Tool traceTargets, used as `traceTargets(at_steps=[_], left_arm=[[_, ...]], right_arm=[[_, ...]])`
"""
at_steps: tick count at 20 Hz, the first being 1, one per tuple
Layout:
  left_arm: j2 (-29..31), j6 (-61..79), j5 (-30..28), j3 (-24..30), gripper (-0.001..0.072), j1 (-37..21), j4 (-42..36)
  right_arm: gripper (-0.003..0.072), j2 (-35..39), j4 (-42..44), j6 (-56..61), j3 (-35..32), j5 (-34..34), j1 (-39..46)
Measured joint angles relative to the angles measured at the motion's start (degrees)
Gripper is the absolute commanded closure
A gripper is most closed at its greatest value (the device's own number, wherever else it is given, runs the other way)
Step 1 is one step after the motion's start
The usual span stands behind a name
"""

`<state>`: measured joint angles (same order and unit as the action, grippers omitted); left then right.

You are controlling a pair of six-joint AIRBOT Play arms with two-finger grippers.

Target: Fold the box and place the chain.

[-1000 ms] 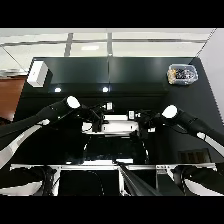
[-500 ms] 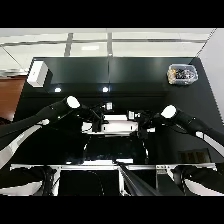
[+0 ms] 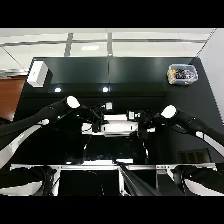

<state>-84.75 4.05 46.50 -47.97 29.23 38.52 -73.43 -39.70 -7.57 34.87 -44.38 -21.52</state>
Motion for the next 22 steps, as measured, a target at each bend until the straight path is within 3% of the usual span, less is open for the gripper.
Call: traceTargets(at_steps=[13, 15, 22], left_arm=[[0.0, 0.0, 0.2, 0.0, 0.0684, 0.0, 0.0], [0.0, 0.0, 0.1, 0.0, 0.0684, 0.0, 0.0], [0.0, 0.0, 0.2, 0.0, 0.0683, 0.0, 0.0]], right_arm=[[0.0051, 0.0, -1.0, 0.1, 0.0, 0.5, 0.0], [0.0193, 0.0, -1.0, 0.1, 0.0, 0.8, 0.0], [0.0195, 0.0, -1.0, 0.1, 0.0, 0.9, 0.0]])
